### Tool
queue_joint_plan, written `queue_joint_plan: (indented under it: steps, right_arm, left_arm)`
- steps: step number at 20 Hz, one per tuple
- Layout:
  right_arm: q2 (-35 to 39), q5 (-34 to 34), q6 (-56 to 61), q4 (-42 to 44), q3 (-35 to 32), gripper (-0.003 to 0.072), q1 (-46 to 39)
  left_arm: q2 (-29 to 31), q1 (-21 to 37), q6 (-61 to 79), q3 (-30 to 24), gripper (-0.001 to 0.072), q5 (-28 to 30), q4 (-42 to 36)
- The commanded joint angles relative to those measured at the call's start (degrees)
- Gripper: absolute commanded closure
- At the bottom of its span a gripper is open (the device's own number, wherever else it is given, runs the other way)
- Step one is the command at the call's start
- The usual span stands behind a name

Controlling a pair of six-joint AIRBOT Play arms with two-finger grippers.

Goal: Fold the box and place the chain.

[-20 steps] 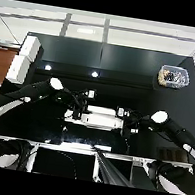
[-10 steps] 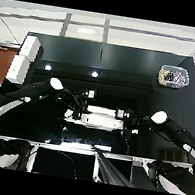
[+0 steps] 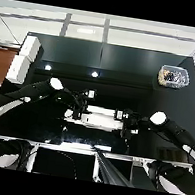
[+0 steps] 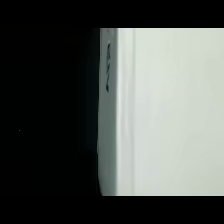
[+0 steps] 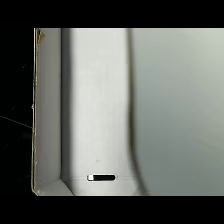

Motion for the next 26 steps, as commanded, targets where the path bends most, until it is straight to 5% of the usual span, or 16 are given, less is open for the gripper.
queue_joint_plan:
  steps: [1, 6, 8, 11, 15, 17, 20, 21, 22, 23, 26]
  right_arm:
    - [0.0, -1.4, 0.9, -0.2, -0.1, 0.0063, 0.7]
    - [0.0, -1.5, 0.9, -0.2, -0.1, 0.0064, 0.7]
    - [0.0, -1.4, 0.9, -0.3, -0.1, 0.0207, 0.7]
    - [0.0, -1.4, 0.9, -0.3, -0.1, 0.0207, 0.7]
    - [0.0, -1.1, 0.9, -0.4, -0.1, 0.0208, 0.7]
    - [0.0, -1.1, 0.9, -0.4, -0.1, 0.0207, 0.7]
    - [0.0, -1.1, 0.9, -0.4, -0.1, 0.0207, 0.7]
    - [0.0, -1.1, 0.9, -0.4, -0.1, 0.0207, 0.7]
    - [0.0, -1.2, 0.9, -0.4, -0.1, 0.0207, 0.7]
    - [0.0, -1.2, 0.9, -0.4, -0.1, 0.0207, 0.7]
    - [0.0, -1.2, 0.9, -0.4, -0.1, 0.0207, 0.7]
  left_arm:
    - [0.0, 0.0, 0.0, 0.0, 0.0683, 0.0, 0.0]
    - [0.0, 0.0, 0.0, 0.0, 0.0683, 0.0, 0.0]
    - [0.0, 0.0, 0.0, 0.0, 0.0682, 0.0, 0.0]
    - [0.1, 0.0, -2.0, 0.6, 0.0657, -0.1, 0.0]
    - [2.6, 0.4, -6.5, 3.8, 0.0132, -4.9, 3.8]
    - [4.9, 1.0, -14.4, 6.4, 0.0085, -8.1, 9.0]
    - [9.4, 1.7, -30.8, 8.7, 0.0119, -14.2, 22.6]
    - [10.8, 1.8, -35.9, 9.0, 0.0305, -16.5, 27.7]
    - [12.0, 1.8, -39.0, 9.0, 0.0620, -18.4, 32.7]
    - [12.9, 1.8, -40.4, 9.0, 0.0684, -21.4, 36.2]
    - [13.6, 1.5, -52.7, 8.5, 0.0685, -26.8, 32.3]
